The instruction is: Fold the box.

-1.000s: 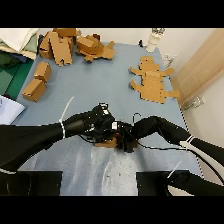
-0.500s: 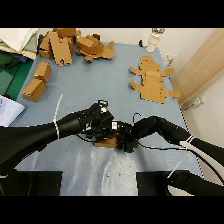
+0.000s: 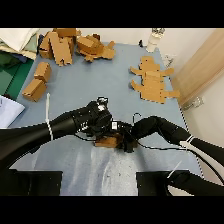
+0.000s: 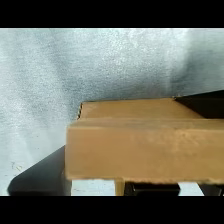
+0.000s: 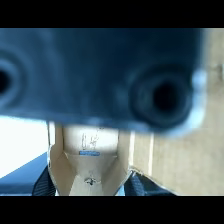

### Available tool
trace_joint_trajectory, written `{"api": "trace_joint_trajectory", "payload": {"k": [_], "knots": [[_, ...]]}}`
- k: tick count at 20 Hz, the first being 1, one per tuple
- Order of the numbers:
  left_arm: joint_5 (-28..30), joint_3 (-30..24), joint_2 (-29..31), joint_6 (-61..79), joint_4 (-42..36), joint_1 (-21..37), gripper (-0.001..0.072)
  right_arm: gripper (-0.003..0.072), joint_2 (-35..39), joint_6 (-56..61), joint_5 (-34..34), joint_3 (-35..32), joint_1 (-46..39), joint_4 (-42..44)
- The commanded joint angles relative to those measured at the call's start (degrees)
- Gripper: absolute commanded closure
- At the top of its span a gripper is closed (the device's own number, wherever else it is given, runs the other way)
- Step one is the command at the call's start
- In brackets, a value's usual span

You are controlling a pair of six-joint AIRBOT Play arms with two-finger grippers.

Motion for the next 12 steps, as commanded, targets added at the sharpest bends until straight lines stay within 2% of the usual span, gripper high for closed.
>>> {"api": "trace_joint_trajectory", "payload": {"k": [1,6,12], "knots": [[0.0,0.1,0.7,0.0,0.1,0.1,0.0346,0.0224,0.0,0.0,0.0,0.0,0.0,0.0],[-3.0,0.1,0.8,0.4,0.1,1.1,0.0347,0.0224,0.0,0.0,0.0,0.0,0.0,0.0],[-2.3,0.1,2.2,0.4,1.5,1.1,0.0346,0.0223,0.0,0.0,0.0,0.0,0.0,0.0]]}}
